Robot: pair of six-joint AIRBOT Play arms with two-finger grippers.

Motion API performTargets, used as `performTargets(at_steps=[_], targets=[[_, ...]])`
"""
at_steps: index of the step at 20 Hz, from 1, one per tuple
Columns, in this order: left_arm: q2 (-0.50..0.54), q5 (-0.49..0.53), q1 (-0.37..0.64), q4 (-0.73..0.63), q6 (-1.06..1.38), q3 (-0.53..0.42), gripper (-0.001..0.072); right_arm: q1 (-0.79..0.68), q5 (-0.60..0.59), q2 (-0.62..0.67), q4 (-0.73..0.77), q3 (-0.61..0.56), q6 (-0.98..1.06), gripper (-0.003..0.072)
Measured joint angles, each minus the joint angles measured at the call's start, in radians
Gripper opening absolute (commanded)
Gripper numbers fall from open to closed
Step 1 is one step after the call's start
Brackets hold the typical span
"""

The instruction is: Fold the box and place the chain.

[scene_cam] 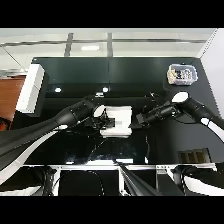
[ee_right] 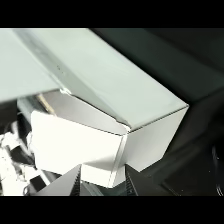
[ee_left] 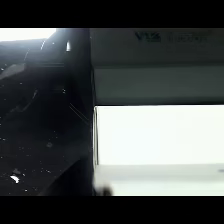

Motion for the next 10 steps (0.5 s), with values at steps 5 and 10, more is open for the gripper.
performTargets(at_steps=[5,10], targets=[[0.000,0.002,0.000,0.000,0.002,0.000,0.0022,0.103,-0.036,0.000,-0.179,0.092,0.252,0.0295],[0.000,0.003,0.000,-0.001,0.003,0.000,0.0023,0.193,-0.076,0.000,-0.354,0.119,0.426,0.0295]])
